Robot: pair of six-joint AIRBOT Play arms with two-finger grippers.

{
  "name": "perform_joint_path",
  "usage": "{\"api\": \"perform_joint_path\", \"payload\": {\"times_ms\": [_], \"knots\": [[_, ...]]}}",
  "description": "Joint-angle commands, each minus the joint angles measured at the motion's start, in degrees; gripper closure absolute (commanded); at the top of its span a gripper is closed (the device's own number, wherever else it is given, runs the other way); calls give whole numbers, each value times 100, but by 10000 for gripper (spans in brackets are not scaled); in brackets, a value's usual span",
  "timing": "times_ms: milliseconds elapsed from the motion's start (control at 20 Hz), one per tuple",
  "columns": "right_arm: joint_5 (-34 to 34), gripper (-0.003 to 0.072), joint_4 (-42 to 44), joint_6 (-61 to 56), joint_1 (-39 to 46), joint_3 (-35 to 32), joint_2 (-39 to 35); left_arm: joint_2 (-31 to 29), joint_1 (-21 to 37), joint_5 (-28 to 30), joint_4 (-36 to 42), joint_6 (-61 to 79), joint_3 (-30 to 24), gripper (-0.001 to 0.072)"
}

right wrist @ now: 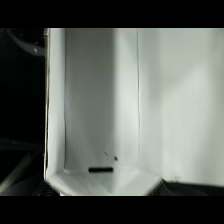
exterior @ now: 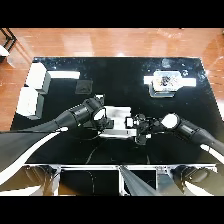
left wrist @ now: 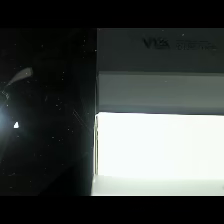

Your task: Fold the box and place the chain.

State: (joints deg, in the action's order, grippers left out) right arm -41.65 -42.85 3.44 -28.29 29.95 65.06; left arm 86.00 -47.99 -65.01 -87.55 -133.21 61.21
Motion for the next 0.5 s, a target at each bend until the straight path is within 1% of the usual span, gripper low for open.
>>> {"api": "perform_joint_path", "payload": {"times_ms": [0, 50, 200, 250, 300, 400, 450], "knots": [[-240, -22, -841, -529, 9, 9, -402, 0, 2, -22, -4, 26, 2, 690], [-317, -16, -874, -527, 9, 7, -398, 0, 2, -22, -2, 26, 2, 690], [-254, -5, -883, -509, 7, 0, -378, 0, -9, -22, -2, 26, 2, 690], [-214, 135, -879, -496, 7, 0, -376, 0, -9, -22, -2, 26, 2, 690], [-184, 158, -826, -496, -2, 0, -367, 0, -9, -22, -2, 26, 2, 690], [-192, 171, -723, -498, -4, 2, -297, 2, -9, -22, -2, 26, 2, 690], [-195, 322, -636, -501, -4, 0, -260, 2, -9, -22, -2, 26, 2, 690]]}}
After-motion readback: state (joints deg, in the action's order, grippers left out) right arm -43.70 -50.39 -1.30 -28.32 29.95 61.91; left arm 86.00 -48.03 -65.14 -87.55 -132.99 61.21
